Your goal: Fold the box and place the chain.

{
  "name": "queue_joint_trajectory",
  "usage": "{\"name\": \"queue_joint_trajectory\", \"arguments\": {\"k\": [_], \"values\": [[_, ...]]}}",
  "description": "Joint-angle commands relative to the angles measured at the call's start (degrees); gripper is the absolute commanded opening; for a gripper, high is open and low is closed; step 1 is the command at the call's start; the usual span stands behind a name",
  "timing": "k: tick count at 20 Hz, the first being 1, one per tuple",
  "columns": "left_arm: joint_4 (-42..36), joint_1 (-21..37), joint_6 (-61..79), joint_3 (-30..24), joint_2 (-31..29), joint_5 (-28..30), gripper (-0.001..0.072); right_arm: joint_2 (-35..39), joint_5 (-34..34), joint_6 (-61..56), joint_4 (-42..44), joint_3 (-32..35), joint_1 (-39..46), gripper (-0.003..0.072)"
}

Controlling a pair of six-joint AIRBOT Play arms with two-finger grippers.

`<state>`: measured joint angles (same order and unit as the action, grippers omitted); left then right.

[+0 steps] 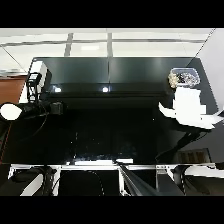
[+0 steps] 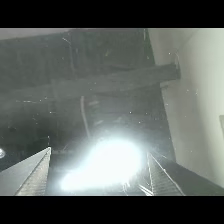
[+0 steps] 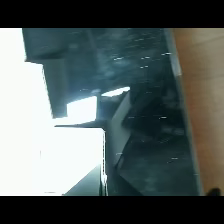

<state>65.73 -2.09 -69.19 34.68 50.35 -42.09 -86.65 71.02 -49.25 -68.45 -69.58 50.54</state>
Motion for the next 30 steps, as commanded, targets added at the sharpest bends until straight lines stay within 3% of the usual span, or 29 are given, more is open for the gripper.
{"name": "queue_joint_trajectory", "arguments": {"k": [1, 3, 5, 11, 16, 19, 22, 27, 30], "values": [[0.02, -0.02, 0.02, -0.02, 0.04, -0.52, 0.0704, 2.82, 7.54, -0.2, 4.74, -0.7, -1.4, 0.0016], [0.0, -0.02, 0.0, -0.02, 0.09, -0.37, 0.0704, 6.91, 9.09, -3.54, 5.53, 0.68, -2.97, 0.0016], [-0.42, -0.02, -0.02, -0.02, 0.09, -1.75, 0.0704, 13.38, 7.13, -5.31, 12.17, 5.99, -4.87, 0.0016], [-3.45, -0.02, -0.02, -0.04, 0.22, -8.09, 0.0702, 30.58, -2.58, -4.98, 32.09, 29.18, -18.78, 0.0016], [-12.79, -0.02, 0.02, -0.04, 3.39, -6.99, 0.0701, 34.25, -12.92, -7.82, 36.98, 39.78, -35.36, 0.0017], [-26.75, -0.04, 5.44, 0.13, 8.5, -7.21, 0.0701, 34.25, -22.14, -9.75, 37.64, 43.6, -44.52, 0.0017], [-43.6, -0.04, 15.98, 4.66, 16.81, -10.34, 0.0688, 34.25, -25.7, -10.32, 37.79, 44.85, -50.23, 0.0017], [-38.49, -3.26, 9.22, 18.56, 34.71, -17.18, 0.0682, 34.25, -25.79, -10.29, 37.81, 44.85, -51.28, 0.0017], [-31.85, -7.61, 2.03, 24.7, 42.12, -20.41, 0.0682, 34.25, -24.94, -10.05, 37.77, 44.85, -51.36, 0.0017]]}}
